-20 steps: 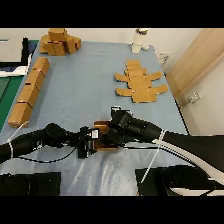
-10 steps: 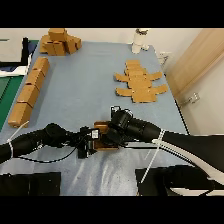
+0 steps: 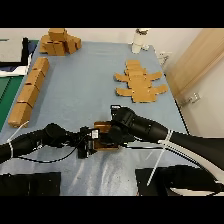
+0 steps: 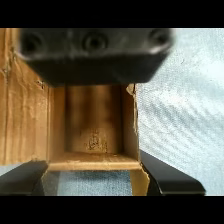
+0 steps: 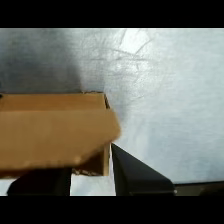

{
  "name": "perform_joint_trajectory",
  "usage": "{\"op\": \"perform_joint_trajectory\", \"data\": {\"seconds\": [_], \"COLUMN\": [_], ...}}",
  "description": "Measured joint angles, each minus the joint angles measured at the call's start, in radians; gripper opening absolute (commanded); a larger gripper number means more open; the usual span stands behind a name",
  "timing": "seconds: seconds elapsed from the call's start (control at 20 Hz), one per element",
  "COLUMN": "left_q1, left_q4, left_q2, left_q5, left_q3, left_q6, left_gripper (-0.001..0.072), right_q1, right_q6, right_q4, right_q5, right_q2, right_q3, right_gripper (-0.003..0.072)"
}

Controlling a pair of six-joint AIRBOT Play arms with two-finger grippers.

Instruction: Fold the box.

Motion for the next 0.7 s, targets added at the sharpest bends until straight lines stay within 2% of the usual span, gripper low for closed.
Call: {"op": "perform_joint_trajectory", "data": {"seconds": [0.1,0.2,0.25,0.3,0.35,0.4,0.45,0.7], "left_q1": [0.0,0.0,0.0,0.0,0.0,0.0,0.0,0.0], "left_q4": [0.0,0.0,0.0,0.0,0.0,0.0,0.0,0.0], "left_q2": [0.0,0.0,0.0,0.0,0.0,0.0,0.0,0.0], "left_q5": [0.0,0.0,0.0,0.0,0.0,0.0,0.0,0.0], "left_q3": [0.0,0.0,0.0,0.0,0.0,0.0,0.0,0.0], "left_q6": [0.0,0.0,0.0,0.0,0.0,0.0,0.0,0.0], "left_gripper": [0.0471,0.0471,0.0471,0.0471,0.0471,0.0471,0.0471,0.0471], "right_q1": [-0.009,-0.024,-0.033,-0.045,-0.055,-0.071,-0.088,-0.292], "right_q6": [-0.004,-0.01,-0.016,-0.026,-0.038,-0.052,-0.072,-0.294], "right_q4": [0.008,0.009,0.004,-0.003,-0.009,-0.012,-0.017,0.043], "right_q5": [-0.023,-0.063,-0.085,-0.107,-0.126,-0.139,-0.153,-0.135], "right_q2": [0.027,0.052,0.064,0.076,0.086,0.097,0.106,0.115], "right_q3": [0.006,0.008,0.01,0.011,0.011,0.011,0.011,-0.02], "right_gripper": [0.028,0.0279,0.0255,0.0156,0.0146,0.0095,0.0006,0.0005]}}
